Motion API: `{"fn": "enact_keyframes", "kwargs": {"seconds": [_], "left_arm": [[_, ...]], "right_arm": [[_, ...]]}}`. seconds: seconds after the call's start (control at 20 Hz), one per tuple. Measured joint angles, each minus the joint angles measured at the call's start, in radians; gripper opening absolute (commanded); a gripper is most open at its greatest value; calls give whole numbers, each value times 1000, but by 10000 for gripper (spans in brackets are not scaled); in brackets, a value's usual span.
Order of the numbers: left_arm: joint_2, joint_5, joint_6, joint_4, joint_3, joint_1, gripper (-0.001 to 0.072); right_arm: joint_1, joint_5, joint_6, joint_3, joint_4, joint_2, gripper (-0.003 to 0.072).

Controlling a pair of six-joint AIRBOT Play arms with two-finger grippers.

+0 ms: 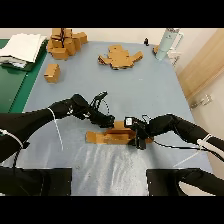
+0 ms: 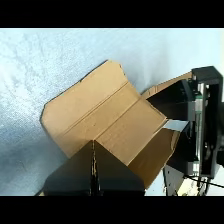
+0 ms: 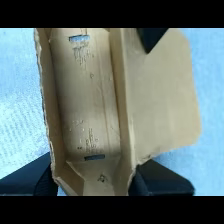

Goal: Fold the box.

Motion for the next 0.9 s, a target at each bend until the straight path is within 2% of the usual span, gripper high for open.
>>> {"fn": "enact_keyframes", "kwargs": {"seconds": [0.25,0.4,0.65,0.9], "left_arm": [[-14,22,-14,21,8,2,14],[28,26,11,21,18,5,14],[228,5,53,21,6,8,14],[477,-4,71,90,-104,8,14]], "right_arm": [[0,-1,-1,0,-2,0,514],[0,-1,-1,0,-5,0,514],[0,-1,-1,0,-7,0,514],[0,-1,-1,0,-8,0,514]]}}
